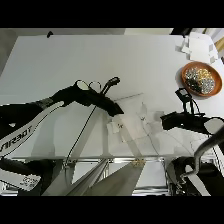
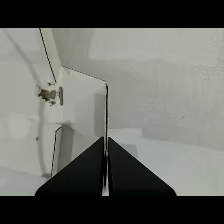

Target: Fold the box and place the chain.

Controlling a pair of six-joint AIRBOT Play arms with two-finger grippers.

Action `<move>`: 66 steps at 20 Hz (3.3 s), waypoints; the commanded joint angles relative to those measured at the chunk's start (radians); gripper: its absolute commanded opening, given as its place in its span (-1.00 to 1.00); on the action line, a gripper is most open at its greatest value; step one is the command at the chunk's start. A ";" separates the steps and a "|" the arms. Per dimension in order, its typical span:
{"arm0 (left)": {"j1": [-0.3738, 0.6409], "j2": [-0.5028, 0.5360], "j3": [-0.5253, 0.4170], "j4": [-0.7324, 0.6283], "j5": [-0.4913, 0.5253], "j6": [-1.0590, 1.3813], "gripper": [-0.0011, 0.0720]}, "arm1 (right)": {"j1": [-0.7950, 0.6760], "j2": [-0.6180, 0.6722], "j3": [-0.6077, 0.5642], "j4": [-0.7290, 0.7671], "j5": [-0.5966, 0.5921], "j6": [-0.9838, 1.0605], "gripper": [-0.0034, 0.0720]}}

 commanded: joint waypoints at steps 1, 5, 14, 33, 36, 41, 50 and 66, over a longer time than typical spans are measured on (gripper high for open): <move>-0.004 0.032 0.001 -0.001 0.005 0.195 -0.96 | 0.001 0.002 0.002 0.040 0.055 -0.002 -0.50; -0.003 0.074 0.005 0.011 -0.051 0.427 -0.97 | 0.001 0.002 0.072 0.051 0.201 -0.001 -0.20; -0.018 0.084 0.006 0.117 0.068 0.450 -0.98 | 0.001 0.023 0.250 0.035 0.390 -0.006 -0.17; -0.036 0.031 0.005 0.139 0.128 0.532 -0.97 | 0.001 0.022 0.249 0.035 0.380 -0.279 -0.17; -0.035 0.031 0.005 0.139 0.126 0.532 -0.94 | 0.001 0.022 0.249 0.035 0.380 -0.285 -0.17; -0.035 0.031 0.005 0.138 0.126 0.533 -0.94 | 0.001 0.022 0.249 0.037 0.379 -0.328 -0.18; -0.035 0.031 0.005 0.137 0.126 0.533 -0.94 | 0.152 0.011 0.246 0.037 0.428 -0.510 -0.88; -0.035 0.031 0.005 0.134 0.118 0.533 -0.94 | 0.616 -0.072 -0.034 -0.265 -0.201 -0.510 0.85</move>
